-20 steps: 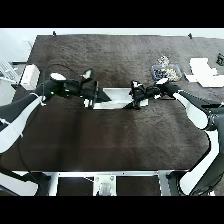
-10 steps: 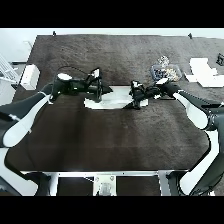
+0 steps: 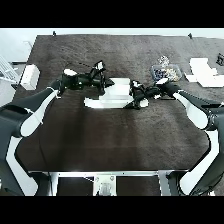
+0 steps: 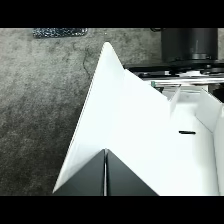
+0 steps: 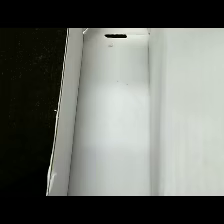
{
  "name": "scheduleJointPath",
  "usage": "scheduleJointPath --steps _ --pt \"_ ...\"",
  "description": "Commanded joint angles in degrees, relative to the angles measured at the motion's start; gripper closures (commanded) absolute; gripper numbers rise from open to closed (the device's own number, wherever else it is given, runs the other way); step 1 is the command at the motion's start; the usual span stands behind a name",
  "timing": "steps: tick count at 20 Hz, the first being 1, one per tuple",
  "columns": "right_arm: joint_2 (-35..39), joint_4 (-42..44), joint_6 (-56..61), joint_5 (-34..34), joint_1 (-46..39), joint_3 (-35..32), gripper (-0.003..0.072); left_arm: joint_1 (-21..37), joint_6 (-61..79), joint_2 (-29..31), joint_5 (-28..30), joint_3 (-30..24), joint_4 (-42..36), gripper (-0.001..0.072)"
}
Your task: Fold the box and place the chain.
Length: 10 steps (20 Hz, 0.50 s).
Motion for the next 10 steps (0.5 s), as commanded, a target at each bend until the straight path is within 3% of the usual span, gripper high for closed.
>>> scheduleJointPath --steps 1,10 --pt "0.00 -0.02 -0.09 0.04 0.07 -0.02 0.0087 0.02 -1.84 -1.44 0.66 0.66 0.46 0.0691" --pt "0.00 -0.02 -0.09 0.04 0.07 -0.02 0.0087 -0.52 -3.32 -3.26 0.17 0.63 2.25 0.0691"
